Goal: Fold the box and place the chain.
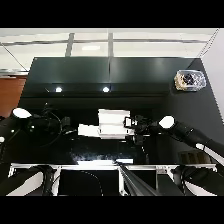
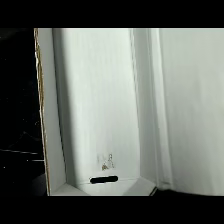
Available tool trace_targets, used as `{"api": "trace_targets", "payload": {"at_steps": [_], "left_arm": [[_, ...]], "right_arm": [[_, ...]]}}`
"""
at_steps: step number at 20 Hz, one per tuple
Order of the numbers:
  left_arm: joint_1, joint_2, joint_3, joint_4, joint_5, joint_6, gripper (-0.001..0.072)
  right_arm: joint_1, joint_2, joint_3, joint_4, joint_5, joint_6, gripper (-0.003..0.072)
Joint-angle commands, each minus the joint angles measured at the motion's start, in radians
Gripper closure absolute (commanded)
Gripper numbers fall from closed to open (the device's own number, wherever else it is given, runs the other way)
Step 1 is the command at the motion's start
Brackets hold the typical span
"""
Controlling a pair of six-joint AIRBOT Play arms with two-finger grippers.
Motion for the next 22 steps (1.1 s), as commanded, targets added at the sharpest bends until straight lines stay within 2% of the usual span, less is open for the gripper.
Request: {"api": "trace_targets", "payload": {"at_steps": [1, 6, 10, 15, 16, 17, 18, 19, 22], "left_arm": [[-0.045, -0.111, -0.016, -0.16, 0.001, 0.06, 0.0681], [-0.17, -0.172, 0.013, -0.157, 0.035, 0.094, 0.0681], [-0.206, -0.172, 0.066, -0.161, 0.021, 0.14, 0.0681], [-0.205, -0.17, 0.151, -0.232, -0.084, 0.273, 0.068], [-0.206, -0.17, 0.163, -0.254, -0.093, 0.272, 0.06], [-0.206, -0.17, 0.169, -0.266, -0.097, 0.272, 0.0383], [-0.207, -0.17, 0.175, -0.262, -0.101, 0.272, 0.02], [-0.207, -0.17, 0.177, -0.255, -0.105, 0.272, 0.0116], [-0.211, -0.168, 0.177, -0.251, -0.132, 0.272, 0.0101]], "right_arm": [[0.001, 0.0, 0.0, 0.0, 0.0, 0.0, 0.0449], [0.001, 0.0, 0.0, 0.0, 0.0, 0.0, 0.045], [0.001, 0.0, 0.0, 0.0, 0.0, 0.0, 0.045], [0.001, 0.0, 0.0, 0.0, 0.0, 0.0, 0.045], [0.001, 0.0, 0.0, 0.0, 0.0, 0.0, 0.0449], [0.001, 0.0, 0.0, 0.0, 0.0, 0.0, 0.045], [0.001, 0.0, 0.0, 0.0, 0.0, 0.0, 0.045], [0.001, 0.0, 0.0, 0.0, 0.0, 0.0, 0.045], [0.001, 0.0, 0.0, 0.0, 0.0, 0.0, 0.045]]}}
